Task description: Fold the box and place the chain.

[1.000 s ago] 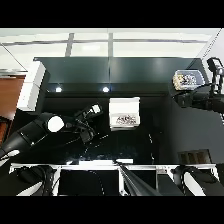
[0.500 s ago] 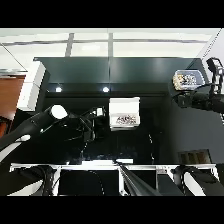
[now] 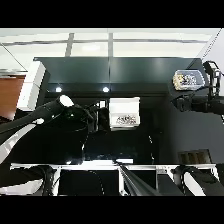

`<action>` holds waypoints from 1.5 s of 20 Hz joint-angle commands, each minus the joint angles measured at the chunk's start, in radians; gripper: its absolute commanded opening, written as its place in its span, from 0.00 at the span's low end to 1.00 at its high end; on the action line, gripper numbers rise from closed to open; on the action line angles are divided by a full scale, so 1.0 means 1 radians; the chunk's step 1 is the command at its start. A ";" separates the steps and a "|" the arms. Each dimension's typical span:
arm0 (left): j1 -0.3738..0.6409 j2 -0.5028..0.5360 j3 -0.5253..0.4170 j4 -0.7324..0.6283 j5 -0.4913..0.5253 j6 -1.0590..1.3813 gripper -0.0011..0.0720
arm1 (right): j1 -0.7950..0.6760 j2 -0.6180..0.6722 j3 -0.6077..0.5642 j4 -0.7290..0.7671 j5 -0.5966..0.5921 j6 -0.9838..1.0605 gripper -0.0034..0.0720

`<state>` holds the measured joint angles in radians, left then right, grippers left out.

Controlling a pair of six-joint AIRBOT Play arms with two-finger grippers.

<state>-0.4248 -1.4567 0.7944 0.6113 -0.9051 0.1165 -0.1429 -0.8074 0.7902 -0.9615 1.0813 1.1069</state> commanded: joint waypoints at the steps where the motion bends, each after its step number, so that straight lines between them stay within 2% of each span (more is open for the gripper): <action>1: 0.010 -0.032 0.030 -0.046 0.030 0.006 1.00 | 0.000 0.001 0.000 0.003 0.016 0.000 0.32; 8: -0.047 -0.032 0.030 -0.048 0.064 0.007 1.00 | 0.000 0.001 0.000 0.005 0.021 0.000 0.32; 21: -0.048 -0.040 0.030 -0.097 0.094 0.042 0.99 | 0.000 0.000 0.000 0.008 0.025 0.000 0.32; 27: -0.083 -0.050 0.048 -0.098 0.124 0.097 0.98 | 0.000 0.000 0.000 0.023 0.043 0.000 0.32; 29: -0.082 -0.050 0.048 -0.097 0.123 0.097 0.91 | 0.000 0.000 0.000 0.025 0.043 0.000 0.32; 30: -0.082 -0.050 0.048 -0.097 0.120 0.097 0.77 | 0.000 -0.002 0.000 0.029 0.038 0.000 0.32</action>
